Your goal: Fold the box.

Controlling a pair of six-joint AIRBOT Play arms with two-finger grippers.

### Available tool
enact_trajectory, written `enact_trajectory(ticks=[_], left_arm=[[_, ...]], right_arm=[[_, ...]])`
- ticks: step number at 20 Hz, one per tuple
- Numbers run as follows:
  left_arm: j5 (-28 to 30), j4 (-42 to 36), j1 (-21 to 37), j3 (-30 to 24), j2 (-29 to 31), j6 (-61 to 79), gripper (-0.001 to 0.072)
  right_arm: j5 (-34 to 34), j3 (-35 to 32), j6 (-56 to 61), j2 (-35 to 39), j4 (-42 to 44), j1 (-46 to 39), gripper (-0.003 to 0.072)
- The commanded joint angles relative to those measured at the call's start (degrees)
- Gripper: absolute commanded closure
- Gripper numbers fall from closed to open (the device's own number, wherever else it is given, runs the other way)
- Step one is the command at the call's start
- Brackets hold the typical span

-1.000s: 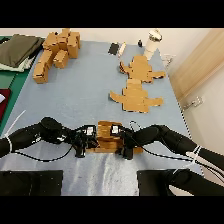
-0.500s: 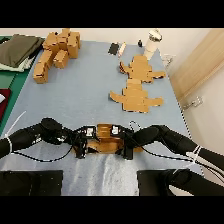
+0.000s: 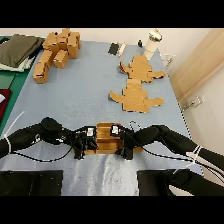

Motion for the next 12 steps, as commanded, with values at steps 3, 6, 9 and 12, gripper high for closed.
enact_trajectory(ticks=[3,6,9,12], left_arm=[[5.7,22.1,0.2,1.0,7.2,-25.8,0.0697],[5.1,28.9,1.9,1.1,14.9,-46.3,0.0697],[4.9,31.2,5.4,1.0,22.5,-71.0,0.0697],[-3.6,41.5,12.7,-0.1,23.9,-99.6,0.0698]], right_arm=[[0.0,0.1,-0.1,0.0,0.0,0.0,0.0156],[0.0,0.1,-0.1,0.0,0.0,0.0,0.0156],[0.0,0.1,-0.2,0.0,0.0,0.0,0.0157],[0.0,0.1,-0.1,0.0,0.0,0.0,0.0156]])
